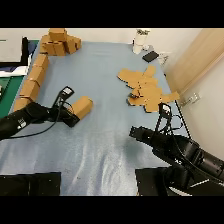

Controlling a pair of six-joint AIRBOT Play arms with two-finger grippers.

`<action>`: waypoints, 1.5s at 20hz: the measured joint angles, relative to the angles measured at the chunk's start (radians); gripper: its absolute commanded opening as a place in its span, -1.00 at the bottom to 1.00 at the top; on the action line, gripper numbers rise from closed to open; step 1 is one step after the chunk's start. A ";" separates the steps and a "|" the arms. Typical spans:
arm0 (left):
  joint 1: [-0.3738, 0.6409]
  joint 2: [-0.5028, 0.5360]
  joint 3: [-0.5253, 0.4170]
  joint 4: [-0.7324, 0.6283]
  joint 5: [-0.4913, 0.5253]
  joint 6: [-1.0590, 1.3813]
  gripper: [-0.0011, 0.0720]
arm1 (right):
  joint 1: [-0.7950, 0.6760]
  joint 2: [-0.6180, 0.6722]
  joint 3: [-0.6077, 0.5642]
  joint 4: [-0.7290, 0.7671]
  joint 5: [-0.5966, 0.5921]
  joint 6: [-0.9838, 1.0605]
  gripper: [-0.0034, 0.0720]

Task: Fold the box.

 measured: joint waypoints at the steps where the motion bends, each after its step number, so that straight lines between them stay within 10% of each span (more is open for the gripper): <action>1: 0.035 -0.013 0.010 -0.001 0.008 -0.006 0.13 | 0.000 0.000 0.000 0.000 0.001 0.000 -0.90; 30: 0.335 -0.848 1.085 0.320 -0.112 -0.607 0.13 | 0.000 0.000 0.000 -0.089 0.000 0.052 -0.90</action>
